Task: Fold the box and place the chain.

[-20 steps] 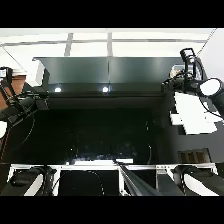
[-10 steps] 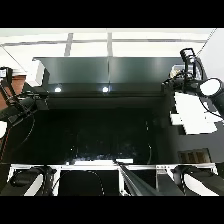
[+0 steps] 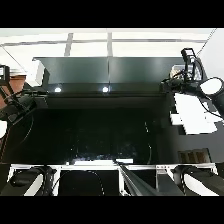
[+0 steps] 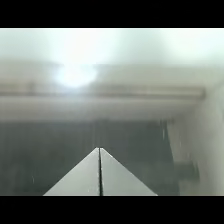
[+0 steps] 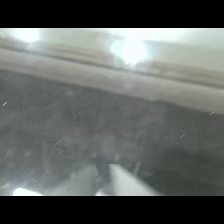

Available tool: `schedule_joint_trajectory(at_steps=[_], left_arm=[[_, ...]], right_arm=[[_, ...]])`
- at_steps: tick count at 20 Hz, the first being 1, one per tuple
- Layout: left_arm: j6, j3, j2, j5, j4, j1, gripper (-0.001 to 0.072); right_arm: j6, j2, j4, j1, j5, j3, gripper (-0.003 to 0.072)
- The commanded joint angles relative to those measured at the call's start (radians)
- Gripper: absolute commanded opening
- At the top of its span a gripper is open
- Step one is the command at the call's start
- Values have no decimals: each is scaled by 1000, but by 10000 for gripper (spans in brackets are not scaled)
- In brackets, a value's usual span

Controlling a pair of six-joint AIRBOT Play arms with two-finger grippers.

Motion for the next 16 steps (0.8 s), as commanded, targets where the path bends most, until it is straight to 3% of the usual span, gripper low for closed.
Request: schedule_joint_trajectory(at_steps=[1,2,3,4,5,7,9,11,13,16], left_arm=[[0,0,-10,169,-26,-2,27],[-1,0,-21,192,-40,-2,29],[0,0,-36,194,-69,-2,85],[-1,0,-56,177,-87,-3,353],[-5,0,-79,131,-116,-5,701],[-5,0,-133,24,-125,-14,707],[-8,0,-189,-70,-129,-29,707],[-76,0,-239,-133,-128,-46,707],[-113,14,-289,-215,-128,-54,706],[-113,68,-344,-291,-129,-54,707]], right_arm=[[-1,-1,-22,-10,58,0,720],[11,-1,-63,-27,56,1,720],[90,-1,-127,-59,53,8,720],[204,-4,-225,-114,49,21,720],[296,-11,-317,-185,55,40,720],[375,-44,-449,-381,89,94,720],[399,-98,-479,-618,129,156,720],[375,-168,-376,-813,165,219,720],[91,-291,-142,-949,327,330,720],[-73,-451,-176,-999,562,465,720]])
